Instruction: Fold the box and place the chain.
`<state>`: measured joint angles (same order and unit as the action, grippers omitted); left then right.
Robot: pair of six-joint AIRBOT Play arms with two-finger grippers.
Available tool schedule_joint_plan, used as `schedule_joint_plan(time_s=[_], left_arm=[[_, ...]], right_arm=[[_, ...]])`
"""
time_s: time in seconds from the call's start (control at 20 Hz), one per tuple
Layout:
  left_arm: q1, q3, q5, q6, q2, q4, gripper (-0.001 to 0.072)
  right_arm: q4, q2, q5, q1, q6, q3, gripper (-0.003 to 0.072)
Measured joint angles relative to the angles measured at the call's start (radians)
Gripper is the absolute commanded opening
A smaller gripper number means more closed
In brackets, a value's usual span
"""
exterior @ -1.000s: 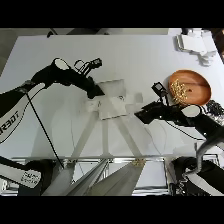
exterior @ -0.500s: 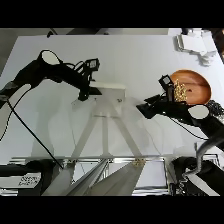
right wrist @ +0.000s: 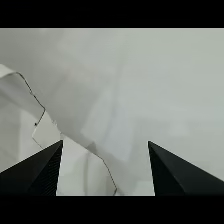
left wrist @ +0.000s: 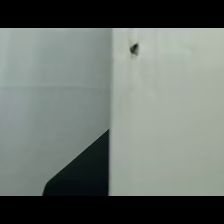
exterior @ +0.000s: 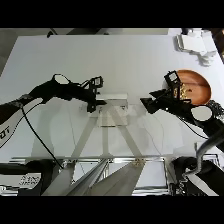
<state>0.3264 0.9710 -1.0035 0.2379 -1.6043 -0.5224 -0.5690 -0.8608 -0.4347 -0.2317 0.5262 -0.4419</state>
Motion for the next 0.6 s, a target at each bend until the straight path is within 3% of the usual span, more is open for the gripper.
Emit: schedule_joint_plan(time_s=[0.6], left_arm=[[0.001, -0.018, 0.028, 0.072, -0.025, 0.008, 0.0008]], right_arm=[[-0.003, 0.0, 0.038, 0.0, 0.0, 0.0, 0.0601]])
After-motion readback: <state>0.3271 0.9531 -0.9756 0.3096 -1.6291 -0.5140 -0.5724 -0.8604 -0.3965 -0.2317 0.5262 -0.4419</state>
